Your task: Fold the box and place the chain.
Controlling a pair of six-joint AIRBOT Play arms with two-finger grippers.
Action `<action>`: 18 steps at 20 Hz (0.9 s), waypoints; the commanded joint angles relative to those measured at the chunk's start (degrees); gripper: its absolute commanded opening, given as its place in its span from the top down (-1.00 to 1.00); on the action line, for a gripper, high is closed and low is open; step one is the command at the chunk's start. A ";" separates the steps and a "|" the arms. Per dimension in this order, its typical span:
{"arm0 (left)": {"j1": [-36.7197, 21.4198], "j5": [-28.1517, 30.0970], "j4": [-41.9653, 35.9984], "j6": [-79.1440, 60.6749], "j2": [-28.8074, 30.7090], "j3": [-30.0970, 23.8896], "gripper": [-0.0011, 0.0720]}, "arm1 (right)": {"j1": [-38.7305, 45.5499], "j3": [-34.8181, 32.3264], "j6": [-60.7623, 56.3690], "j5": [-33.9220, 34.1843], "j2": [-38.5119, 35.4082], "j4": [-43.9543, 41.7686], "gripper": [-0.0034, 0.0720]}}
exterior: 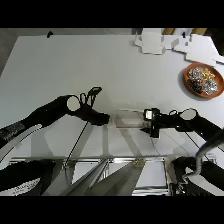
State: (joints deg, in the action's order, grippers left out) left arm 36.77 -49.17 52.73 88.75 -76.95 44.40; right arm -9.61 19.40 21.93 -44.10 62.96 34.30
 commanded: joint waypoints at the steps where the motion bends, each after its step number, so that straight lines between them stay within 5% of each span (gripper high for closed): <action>1: 1.75 0.33 -1.99 -0.04 0.07 1.03 0.81 | -0.02 -0.02 0.00 -0.02 0.02 -0.02 0.02; 12: 2.95 -0.76 -3.19 -0.02 1.16 3.96 0.72 | -0.02 -0.02 0.00 -0.02 0.02 -0.02 0.02; 15: 3.13 -0.74 -3.23 0.00 1.42 3.96 0.38 | -0.02 -0.02 0.00 -0.02 0.02 -0.02 0.02; 18: 3.80 0.15 -3.54 0.00 1.27 3.96 0.36 | -0.02 -0.02 0.00 -0.02 0.02 -0.02 0.02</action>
